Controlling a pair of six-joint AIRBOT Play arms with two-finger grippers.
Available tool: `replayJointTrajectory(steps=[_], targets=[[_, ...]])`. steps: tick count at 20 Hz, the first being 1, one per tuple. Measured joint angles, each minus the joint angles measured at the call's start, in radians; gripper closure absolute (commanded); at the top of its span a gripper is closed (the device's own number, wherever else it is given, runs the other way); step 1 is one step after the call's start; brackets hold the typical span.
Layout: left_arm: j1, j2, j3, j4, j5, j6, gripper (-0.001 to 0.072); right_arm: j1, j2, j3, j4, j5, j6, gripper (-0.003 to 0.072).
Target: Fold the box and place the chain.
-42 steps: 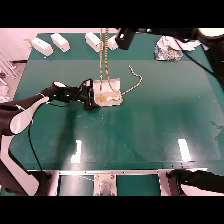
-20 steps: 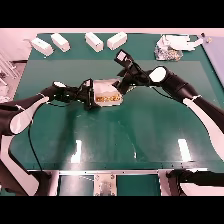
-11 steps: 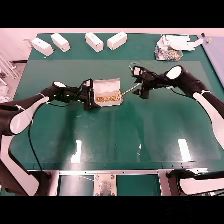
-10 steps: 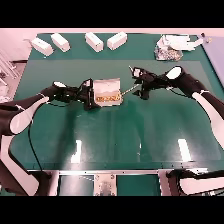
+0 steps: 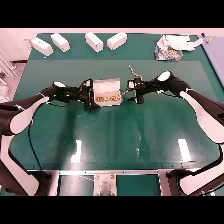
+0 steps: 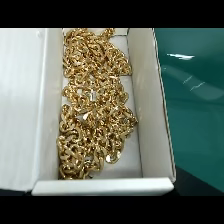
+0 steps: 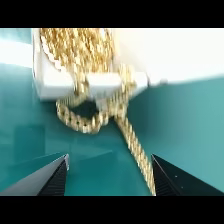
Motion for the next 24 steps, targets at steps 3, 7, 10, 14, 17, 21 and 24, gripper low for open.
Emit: replayJointTrajectory(steps=[3,7,10,14,17,21,24], targets=[[0.000,0.000,0.000,0.000,0.000,0.000,0.0080,0.006,-0.029,0.035,0.048,0.054,-0.022,0.0065],[0.000,0.000,0.000,0.000,0.000,0.000,0.0081,0.009,-0.051,0.054,0.074,0.116,-0.026,0.0065],[0.000,0.000,0.000,0.000,0.000,0.000,0.0081,0.009,-0.058,0.058,0.080,0.140,-0.018,0.0065],[0.000,0.000,0.000,0.000,0.000,0.000,0.0080,0.010,-0.070,0.061,0.086,0.151,-0.010,0.0066],[0.000,0.000,0.000,0.000,0.000,0.000,0.0080,0.010,-0.082,0.061,0.087,0.149,-0.009,0.0065],[0.000,0.000,0.000,0.000,0.000,0.000,0.0080,0.011,-0.102,0.073,0.089,0.113,-0.006,0.0066],[0.000,0.000,0.000,0.000,0.000,0.000,0.0080,0.013,-0.122,0.092,0.089,0.101,0.008,0.0066]])
